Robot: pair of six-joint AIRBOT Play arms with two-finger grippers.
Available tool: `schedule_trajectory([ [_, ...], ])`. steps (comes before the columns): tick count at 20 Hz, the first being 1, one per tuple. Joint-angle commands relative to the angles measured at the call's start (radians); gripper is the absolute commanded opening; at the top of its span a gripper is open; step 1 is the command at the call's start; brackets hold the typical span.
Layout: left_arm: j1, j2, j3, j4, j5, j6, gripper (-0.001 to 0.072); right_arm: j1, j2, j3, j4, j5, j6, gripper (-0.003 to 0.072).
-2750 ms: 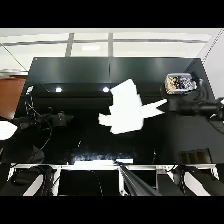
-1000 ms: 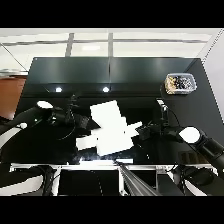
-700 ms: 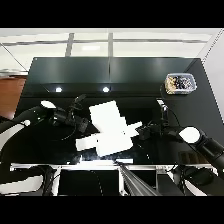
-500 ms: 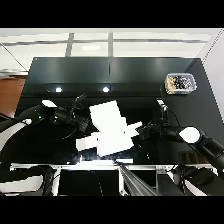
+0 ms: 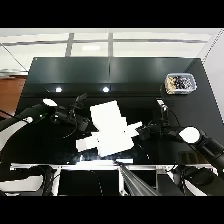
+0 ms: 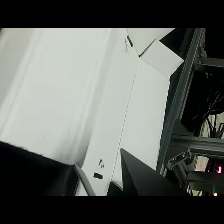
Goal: Fold the box and place the chain.
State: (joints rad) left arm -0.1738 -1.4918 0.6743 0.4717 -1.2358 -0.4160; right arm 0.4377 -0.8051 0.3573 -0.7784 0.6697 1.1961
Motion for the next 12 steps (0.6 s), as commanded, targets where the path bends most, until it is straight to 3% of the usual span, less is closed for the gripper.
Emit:
schedule_trajectory([
  [1, -0.001, -0.001, 0.002, 0.023, -0.003, 0.004, 0.0332, 0.001, 0.0, 0.0, -0.004, 0.0, 0.0, 0.0024],
  [2, -0.001, -0.001, 0.002, 0.032, -0.001, 0.004, 0.0264, 0.001, 0.0, 0.0, -0.005, 0.0, 0.0, 0.0024],
  [3, -0.001, -0.001, 0.002, 0.042, 0.006, 0.005, 0.0147, 0.001, 0.0, 0.0, -0.005, 0.0, 0.0, 0.0023],
  [7, -0.002, -0.001, 0.002, 0.042, 0.049, 0.004, 0.0124, 0.001, 0.0, 0.0, -0.005, 0.0, 0.0, 0.0023],
  [8, -0.002, -0.001, 0.002, 0.042, 0.052, 0.006, 0.0066, 0.001, 0.0, 0.0, -0.005, 0.0, 0.0, 0.0023],
  [12, 0.0, -0.001, 0.009, 0.044, 0.047, 0.052, 0.0055, 0.0, 0.0, 0.0, -0.009, 0.003, 0.0, 0.0027],
])
